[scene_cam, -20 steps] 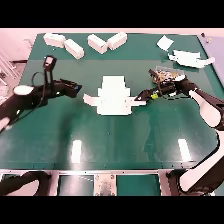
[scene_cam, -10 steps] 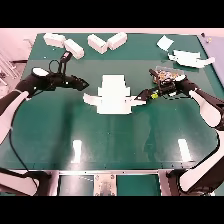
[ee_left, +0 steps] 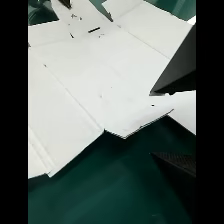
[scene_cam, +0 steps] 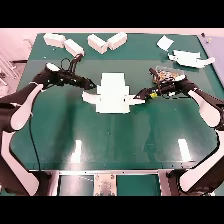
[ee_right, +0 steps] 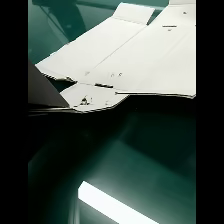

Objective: Fold the box and place the chain.

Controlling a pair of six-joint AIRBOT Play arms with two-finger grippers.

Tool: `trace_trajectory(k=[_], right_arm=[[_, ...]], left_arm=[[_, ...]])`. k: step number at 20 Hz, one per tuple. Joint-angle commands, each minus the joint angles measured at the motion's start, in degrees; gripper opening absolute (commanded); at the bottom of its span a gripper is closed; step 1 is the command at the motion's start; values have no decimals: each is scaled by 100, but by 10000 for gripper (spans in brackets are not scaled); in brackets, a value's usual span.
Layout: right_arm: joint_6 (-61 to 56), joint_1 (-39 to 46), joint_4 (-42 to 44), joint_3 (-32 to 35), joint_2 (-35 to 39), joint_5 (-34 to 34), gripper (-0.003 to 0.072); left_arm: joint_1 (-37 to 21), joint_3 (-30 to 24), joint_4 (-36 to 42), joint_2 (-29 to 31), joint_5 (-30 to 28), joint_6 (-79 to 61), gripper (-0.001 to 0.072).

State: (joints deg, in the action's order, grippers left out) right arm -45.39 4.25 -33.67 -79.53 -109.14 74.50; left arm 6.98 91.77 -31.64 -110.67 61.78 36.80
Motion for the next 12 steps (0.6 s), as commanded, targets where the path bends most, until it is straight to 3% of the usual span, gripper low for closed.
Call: trace_trajectory(k=[1,12], right_arm=[[-2,-70,24,2,-2,2,-2],[-4,-105,22,2,-2,-2,-2]], left_arm=[[55,348,216,-365,236,66,444],[92,496,721,-822,363,-129,442]])
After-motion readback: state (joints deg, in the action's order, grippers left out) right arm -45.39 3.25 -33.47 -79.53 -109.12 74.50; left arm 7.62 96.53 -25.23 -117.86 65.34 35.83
